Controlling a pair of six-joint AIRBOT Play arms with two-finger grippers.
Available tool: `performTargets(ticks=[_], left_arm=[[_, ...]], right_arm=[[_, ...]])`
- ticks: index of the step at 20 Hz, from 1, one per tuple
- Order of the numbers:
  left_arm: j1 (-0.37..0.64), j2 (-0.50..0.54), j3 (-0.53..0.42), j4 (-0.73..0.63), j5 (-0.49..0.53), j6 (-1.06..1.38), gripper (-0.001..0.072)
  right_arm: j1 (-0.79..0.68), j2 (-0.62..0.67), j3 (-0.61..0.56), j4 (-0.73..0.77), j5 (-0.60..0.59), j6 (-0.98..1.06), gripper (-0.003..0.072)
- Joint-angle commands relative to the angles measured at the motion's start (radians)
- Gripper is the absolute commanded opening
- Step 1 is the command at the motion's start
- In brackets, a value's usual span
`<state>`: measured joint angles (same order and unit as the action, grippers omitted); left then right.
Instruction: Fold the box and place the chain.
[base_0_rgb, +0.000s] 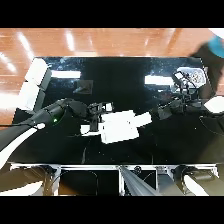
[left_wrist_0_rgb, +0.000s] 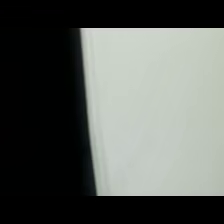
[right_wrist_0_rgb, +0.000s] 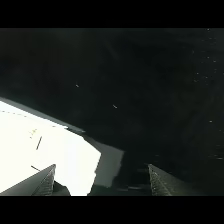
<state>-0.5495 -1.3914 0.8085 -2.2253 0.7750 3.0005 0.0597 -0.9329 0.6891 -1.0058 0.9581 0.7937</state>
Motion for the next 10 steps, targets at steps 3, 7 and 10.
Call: performTargets(ticks=[3,7,10], left_arm=[[-0.019,0.000,0.003,0.037,-0.005,0.002,0.0027],[-0.019,0.000,0.003,0.035,-0.029,0.002,0.0027],[-0.019,0.000,0.003,0.010,-0.043,-0.002,0.0028]], right_arm=[[0.000,-0.001,0.000,-0.024,0.007,-0.060,0.0706],[0.000,-0.001,0.000,-0.024,0.018,-0.062,0.0706],[0.001,-0.001,0.000,-0.027,0.008,-0.106,0.0707]])
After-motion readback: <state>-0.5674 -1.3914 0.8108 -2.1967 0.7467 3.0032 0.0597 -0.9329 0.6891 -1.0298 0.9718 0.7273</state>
